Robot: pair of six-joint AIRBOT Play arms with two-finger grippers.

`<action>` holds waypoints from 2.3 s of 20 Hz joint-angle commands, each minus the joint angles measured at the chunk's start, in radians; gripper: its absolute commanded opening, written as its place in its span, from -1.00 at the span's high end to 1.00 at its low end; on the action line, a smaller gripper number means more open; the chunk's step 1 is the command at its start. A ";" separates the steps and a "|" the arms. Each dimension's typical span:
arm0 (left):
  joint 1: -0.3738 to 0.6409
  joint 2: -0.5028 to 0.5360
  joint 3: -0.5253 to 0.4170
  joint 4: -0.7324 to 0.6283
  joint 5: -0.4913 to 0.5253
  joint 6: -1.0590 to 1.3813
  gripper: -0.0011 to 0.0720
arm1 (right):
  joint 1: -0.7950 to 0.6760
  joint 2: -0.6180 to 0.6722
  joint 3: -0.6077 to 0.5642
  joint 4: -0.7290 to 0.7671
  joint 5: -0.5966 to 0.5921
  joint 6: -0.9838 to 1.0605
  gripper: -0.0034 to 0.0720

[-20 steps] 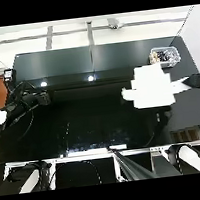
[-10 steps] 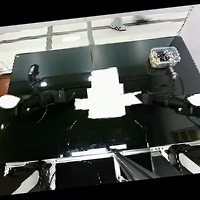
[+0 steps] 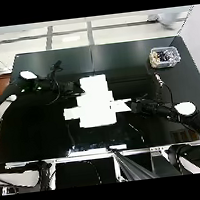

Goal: Fold the box and place the chain.

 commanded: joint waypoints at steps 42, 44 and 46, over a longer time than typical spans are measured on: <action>-0.271 0.196 -0.258 0.084 0.374 1.164 0.90 | 0.122 -0.136 0.233 -0.593 0.264 -0.783 -0.97; -0.271 0.188 -0.258 0.085 0.376 1.165 0.90 | 0.132 -0.179 0.233 -0.563 0.260 -0.828 -0.97; -0.274 0.176 -0.258 0.084 0.374 1.165 0.90 | 0.146 -0.212 0.233 -0.563 0.253 -0.840 -0.97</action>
